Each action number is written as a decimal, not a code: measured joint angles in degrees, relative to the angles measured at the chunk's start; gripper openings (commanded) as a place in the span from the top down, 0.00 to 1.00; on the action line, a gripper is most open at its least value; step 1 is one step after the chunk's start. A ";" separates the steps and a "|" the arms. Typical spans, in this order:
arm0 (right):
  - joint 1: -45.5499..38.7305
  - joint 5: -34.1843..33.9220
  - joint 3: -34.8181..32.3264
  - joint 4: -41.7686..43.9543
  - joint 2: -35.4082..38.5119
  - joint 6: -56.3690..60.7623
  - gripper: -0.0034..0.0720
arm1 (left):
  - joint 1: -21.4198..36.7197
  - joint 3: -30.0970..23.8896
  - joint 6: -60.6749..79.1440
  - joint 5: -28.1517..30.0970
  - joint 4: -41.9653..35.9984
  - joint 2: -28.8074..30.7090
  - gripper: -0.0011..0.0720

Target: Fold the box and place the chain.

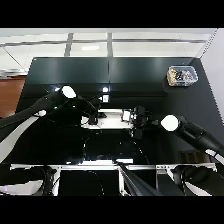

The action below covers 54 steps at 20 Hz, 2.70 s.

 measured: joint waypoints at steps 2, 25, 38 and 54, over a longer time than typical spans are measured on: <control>-0.85 0.87 0.37 0.00 0.09 -0.66 0.10 | -0.46 0.00 -1.25 -0.94 0.11 0.00 0.94; -7.61 6.27 0.83 3.89 -0.31 -6.43 0.10 | -1.88 0.00 -2.49 1.44 1.86 0.00 0.94; -7.63 8.57 0.83 13.22 -10.23 -20.50 0.10 | -1.92 0.00 -2.67 2.16 1.84 -0.37 0.94; -10.32 10.12 0.83 13.05 -12.81 -21.53 0.10 | -1.92 0.00 -5.73 1.22 1.60 -0.42 0.94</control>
